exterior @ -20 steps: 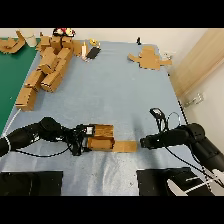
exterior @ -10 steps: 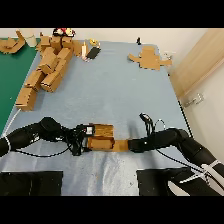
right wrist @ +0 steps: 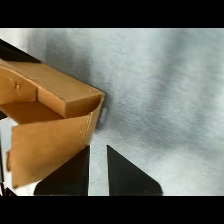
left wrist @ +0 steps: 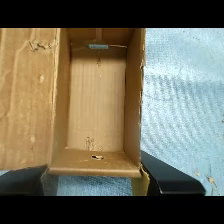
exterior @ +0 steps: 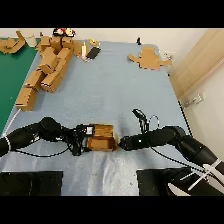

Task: Fold the box.

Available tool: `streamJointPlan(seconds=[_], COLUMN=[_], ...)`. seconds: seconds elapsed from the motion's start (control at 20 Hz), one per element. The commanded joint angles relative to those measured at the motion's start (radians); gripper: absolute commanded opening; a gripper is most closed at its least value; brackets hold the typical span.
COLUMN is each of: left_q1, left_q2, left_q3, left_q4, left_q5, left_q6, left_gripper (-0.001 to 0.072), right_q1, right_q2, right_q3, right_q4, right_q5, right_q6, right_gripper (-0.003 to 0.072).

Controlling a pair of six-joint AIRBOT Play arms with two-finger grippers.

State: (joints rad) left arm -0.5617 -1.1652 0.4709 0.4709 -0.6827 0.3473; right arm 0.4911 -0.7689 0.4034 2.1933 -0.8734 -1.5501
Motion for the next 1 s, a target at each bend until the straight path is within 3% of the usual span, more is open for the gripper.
streamJointPlan(seconds=[0.0, 0.1, 0.2, 0.5, 0.6, 0.7, 0.85, 0.95], left_q1=[0.000, 0.000, 0.000, 0.000, 0.000, 0.000, 0.000, 0.000], left_q2=[0.000, 0.000, 0.000, 0.000, 0.000, 0.000, 0.000, 0.000], left_q3=[0.001, 0.001, 0.001, 0.001, 0.001, 0.001, 0.001, 0.001], left_q4=[0.000, 0.000, 0.000, 0.000, 0.000, 0.000, 0.000, 0.000], left_q5=[0.000, 0.000, 0.000, 0.000, 0.000, 0.000, 0.000, 0.000], left_q6=[0.000, 0.000, 0.000, 0.000, 0.000, 0.000, 0.000, 0.000], left_gripper=[0.0515, 0.0515, 0.0515, 0.0515, 0.0515, 0.0515, 0.0515, 0.0515], right_q1=[0.009, 0.009, 0.010, 0.102, 0.171, 0.259, 0.399, 0.461], right_q2=[0.009, 0.009, 0.008, -0.034, -0.108, -0.193, -0.323, -0.404], right_q3=[0.037, 0.043, 0.048, 0.064, 0.117, 0.204, 0.363, 0.455], right_q4=[-0.022, -0.024, -0.019, 0.000, -0.099, -0.300, -0.599, -0.676], right_q5=[-0.010, -0.009, -0.006, 0.088, 0.099, 0.060, -0.142, -0.282], right_q6=[0.009, 0.009, 0.019, 0.119, 0.245, 0.468, 0.783, 0.887], right_gripper=[0.0172, 0.0173, 0.0378, 0.0400, 0.0399, 0.0398, 0.0399, 0.0398])
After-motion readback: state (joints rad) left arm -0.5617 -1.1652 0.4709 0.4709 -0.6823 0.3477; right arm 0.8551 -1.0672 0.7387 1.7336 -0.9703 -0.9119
